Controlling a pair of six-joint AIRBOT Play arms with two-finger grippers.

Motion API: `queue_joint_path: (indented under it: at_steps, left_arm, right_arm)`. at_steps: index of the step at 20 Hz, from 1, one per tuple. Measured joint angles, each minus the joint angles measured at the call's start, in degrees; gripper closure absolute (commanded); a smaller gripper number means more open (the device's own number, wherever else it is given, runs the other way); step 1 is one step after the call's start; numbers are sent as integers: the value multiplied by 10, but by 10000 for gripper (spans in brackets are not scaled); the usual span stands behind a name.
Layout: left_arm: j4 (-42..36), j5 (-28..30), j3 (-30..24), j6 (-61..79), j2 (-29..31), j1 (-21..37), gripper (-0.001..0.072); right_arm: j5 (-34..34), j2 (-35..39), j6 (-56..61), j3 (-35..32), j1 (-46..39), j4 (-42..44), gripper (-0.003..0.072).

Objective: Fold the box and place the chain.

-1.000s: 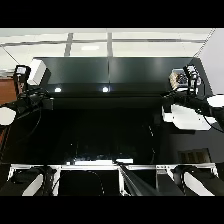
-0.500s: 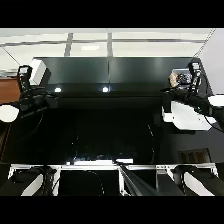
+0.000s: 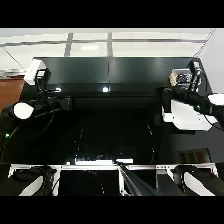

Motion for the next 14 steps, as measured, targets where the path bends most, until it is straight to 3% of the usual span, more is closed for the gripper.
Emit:
queue_joint_path:
  at_steps: [2, 5, 8, 10, 14]
  left_arm:
    - [-1, -1, 0, 0, -2, -3, -2]
    - [-3, -2, 0, 0, -4, -6, -2]
    - [-3, -2, 0, 0, -5, -7, -1]
    - [-3, -2, 0, 0, -5, -7, -1]
    - [-3, 3, 0, 0, -5, -7, -2]
  right_arm:
    - [-17, -12, 86, 42, -25, -125, -15]
    - [-33, -47, 265, 117, -94, -383, -15]
    - [6, -97, 421, 197, -205, -553, -15]
    - [70, -137, 443, 246, -284, -569, -14]
    - [236, -218, 325, 306, -424, -438, -13]
